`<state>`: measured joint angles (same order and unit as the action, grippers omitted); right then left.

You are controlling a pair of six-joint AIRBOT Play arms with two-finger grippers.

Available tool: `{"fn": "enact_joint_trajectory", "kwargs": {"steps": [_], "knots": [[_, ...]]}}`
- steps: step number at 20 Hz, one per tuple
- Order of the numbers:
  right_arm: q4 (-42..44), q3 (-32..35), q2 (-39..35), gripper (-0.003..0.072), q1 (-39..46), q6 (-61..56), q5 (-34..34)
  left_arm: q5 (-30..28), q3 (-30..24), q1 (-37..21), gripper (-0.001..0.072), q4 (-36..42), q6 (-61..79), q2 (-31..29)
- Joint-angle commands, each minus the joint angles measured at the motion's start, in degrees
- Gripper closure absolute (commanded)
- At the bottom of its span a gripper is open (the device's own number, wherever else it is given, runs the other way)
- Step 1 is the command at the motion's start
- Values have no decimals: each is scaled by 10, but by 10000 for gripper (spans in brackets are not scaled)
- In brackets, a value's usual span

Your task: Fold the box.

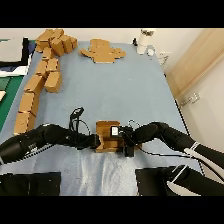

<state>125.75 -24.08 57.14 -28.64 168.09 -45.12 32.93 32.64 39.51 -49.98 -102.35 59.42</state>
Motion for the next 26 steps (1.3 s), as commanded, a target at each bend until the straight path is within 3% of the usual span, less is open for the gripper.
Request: {"fn": "enact_joint_trajectory", "kwargs": {"steps": [1, 5, 8, 16, 26], "knots": [[0, 0, 0, 176, 0, 0, 0, 23, 56, 48, 233, -154, -156, 31], [0, 0, 0, 176, 0, 0, 0, 101, 117, 82, 239, -247, -266, 73], [0, 0, 0, 176, 0, 0, 0, 129, 151, 106, 240, -307, -346, 88], [0, 0, 0, 176, 0, 0, 0, 217, 238, 138, 240, -355, -396, 171], [0, 0, 0, 176, 0, 0, 0, 239, 245, 140, 239, -370, -389, 194]]}}
